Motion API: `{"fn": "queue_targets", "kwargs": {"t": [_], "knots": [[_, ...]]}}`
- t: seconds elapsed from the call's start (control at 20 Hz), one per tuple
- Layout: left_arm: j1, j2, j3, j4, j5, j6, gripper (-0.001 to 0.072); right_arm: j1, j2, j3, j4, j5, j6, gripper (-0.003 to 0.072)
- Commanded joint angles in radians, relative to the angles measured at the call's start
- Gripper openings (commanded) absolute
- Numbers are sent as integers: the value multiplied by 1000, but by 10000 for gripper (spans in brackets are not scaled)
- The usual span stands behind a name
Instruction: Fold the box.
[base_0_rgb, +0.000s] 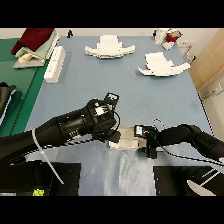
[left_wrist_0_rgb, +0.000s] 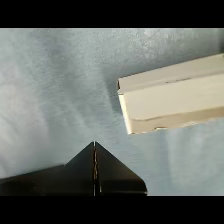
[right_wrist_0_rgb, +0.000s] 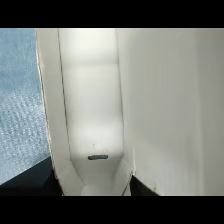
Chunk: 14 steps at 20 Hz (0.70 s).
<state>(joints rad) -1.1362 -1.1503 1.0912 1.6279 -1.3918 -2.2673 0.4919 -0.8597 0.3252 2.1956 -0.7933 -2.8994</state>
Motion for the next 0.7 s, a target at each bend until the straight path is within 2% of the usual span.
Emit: {"fn": "queue_targets", "kwargs": {"t": [0.0,0.1,0.2,0.35,0.5,0.55,0.6,0.65], "knots": [[-6,22,1,60,8,207,13,1,1,0,0,-1,1,487],[-9,14,-2,39,49,385,13,1,1,1,0,-1,1,487],[24,40,-49,-77,113,594,12,1,1,1,0,-1,1,487],[180,164,-241,-332,315,1030,12,1,1,0,0,-1,1,487],[344,256,-388,-474,331,1463,16,1,1,0,0,-1,1,487],[396,274,-420,-501,340,1523,242,1,1,1,0,-1,1,487],[447,285,-450,-529,373,1584,658,1,1,1,0,-1,1,487],[491,286,-476,-564,407,1633,698,1,1,0,0,-1,1,487]]}}
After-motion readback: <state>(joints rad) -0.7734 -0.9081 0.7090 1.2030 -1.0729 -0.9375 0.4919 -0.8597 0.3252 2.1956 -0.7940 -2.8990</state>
